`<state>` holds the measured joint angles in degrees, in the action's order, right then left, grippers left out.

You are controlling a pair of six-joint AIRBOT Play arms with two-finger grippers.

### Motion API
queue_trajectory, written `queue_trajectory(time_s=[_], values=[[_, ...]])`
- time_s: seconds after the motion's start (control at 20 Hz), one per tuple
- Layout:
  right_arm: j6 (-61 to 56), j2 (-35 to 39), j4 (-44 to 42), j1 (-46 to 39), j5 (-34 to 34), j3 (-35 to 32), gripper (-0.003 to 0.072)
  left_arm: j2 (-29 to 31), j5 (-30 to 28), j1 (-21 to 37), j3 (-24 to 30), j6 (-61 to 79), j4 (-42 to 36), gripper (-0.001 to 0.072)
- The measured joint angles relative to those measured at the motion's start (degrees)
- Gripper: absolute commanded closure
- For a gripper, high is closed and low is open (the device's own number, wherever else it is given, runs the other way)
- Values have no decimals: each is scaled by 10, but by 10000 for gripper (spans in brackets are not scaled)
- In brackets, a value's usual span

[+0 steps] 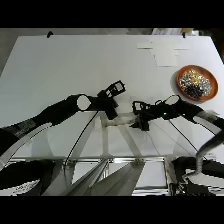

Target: Fold the box and place the chain.

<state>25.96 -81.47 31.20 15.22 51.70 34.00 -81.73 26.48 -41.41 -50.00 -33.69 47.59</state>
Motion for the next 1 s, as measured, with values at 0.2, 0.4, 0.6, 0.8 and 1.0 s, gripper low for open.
queue_trajectory(time_s=[0.2,0.4,0.6,0.8,1.0], values=[[0,0,0,0,0,0,366,12,16,0,0,-9,0,708],[0,0,1,0,-1,0,366,79,52,-1,0,-13,28,708],[0,0,1,0,-1,0,366,139,136,-1,0,-59,97,708],[1,0,1,0,-1,0,366,139,235,-1,0,-98,156,708],[1,0,1,0,0,0,366,105,279,2,3,-110,182,708]])
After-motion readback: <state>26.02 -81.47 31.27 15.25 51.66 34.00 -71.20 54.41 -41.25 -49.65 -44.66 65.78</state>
